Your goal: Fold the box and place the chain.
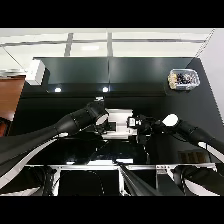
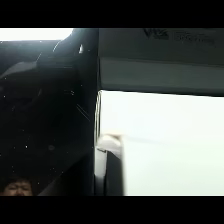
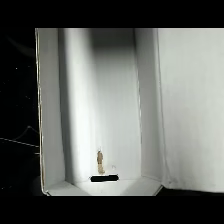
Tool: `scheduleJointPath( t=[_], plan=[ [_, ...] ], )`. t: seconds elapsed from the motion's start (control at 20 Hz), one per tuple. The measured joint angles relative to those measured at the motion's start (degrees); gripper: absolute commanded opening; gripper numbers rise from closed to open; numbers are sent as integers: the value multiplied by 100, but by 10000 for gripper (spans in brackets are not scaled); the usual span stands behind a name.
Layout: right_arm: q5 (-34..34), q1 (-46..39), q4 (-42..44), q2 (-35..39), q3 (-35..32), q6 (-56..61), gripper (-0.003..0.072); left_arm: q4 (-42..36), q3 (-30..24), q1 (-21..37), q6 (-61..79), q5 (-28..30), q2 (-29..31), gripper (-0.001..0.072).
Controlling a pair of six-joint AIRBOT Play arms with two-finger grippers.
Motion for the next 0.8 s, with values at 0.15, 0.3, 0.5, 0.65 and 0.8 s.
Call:
scheduleJointPath(
  t=[0.15, 0.3, 0.5, 0.65, 0.8],
  plan=[
    [-4, 0, 2, 0, 0, 0, 18, 13, 0, 0, 0, 39, 0, 24],
    [-2, 0, 2, 0, 0, 0, 18, 20, 0, 0, 0, 57, 0, 24],
    [-2, 0, 2, 0, 0, 0, 19, 20, 0, 0, 2, 72, 0, 24],
    [7, 0, 0, 0, 0, 0, 143, 17, 0, 0, 9, 81, 0, 24],
    [31, 0, -9, 0, 0, 13, 709, 13, -2, 2, 2, 105, 0, 24]
  ],
)
